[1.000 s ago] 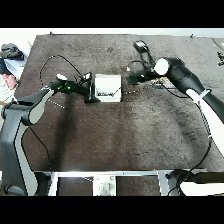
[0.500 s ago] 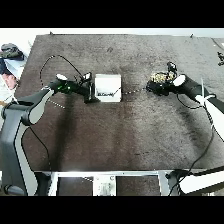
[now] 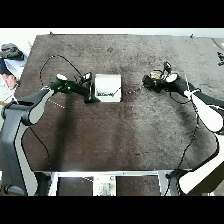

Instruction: Fold the box and place the chain.

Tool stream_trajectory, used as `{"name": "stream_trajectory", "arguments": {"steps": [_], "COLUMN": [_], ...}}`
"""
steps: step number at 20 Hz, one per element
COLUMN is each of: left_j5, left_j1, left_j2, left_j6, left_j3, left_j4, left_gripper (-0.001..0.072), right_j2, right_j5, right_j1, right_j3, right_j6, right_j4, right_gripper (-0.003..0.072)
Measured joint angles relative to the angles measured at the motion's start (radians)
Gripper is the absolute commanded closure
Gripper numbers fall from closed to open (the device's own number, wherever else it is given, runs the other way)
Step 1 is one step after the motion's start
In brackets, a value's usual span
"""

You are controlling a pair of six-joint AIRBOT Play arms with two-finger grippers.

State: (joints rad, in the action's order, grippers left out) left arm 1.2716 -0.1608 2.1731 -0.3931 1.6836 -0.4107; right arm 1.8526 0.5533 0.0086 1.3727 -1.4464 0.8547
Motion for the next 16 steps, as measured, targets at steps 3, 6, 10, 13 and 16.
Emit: {"name": "stream_trajectory", "arguments": {"steps": [3, 6, 10, 13, 16], "left_j5": [0.0, 0.0, 0.0, 0.0, 0.0], "left_j1": [0.0, 0.0, 0.0, 0.0, 0.0], "left_j2": [0.0, 0.0, 0.0, 0.0, 0.0], "left_j6": [0.0, 0.0, 0.0, 0.0, 0.0], "left_j3": [0.0, 0.0, 0.0, 0.0, 0.0], "left_j4": [0.0, 0.0, 0.0, 0.0, 0.0], "left_gripper": [0.0361, 0.0361, 0.0361, 0.0361, 0.0361], "right_j2": [-0.078, -0.204, -0.371, -0.431, -0.428], "right_j5": [0.076, 0.133, 0.145, 0.101, 0.043], "right_j1": [0.041, 0.108, 0.231, 0.337, 0.425], "right_j3": [0.009, 0.012, 0.014, 0.014, 0.014], "right_j6": [0.058, 0.114, 0.158, 0.17, 0.171], "right_j4": [-0.009, -0.01, -0.007, -0.006, -0.006], "right_gripper": [0.0676, 0.0676, 0.0676, 0.0676, 0.0676]}}
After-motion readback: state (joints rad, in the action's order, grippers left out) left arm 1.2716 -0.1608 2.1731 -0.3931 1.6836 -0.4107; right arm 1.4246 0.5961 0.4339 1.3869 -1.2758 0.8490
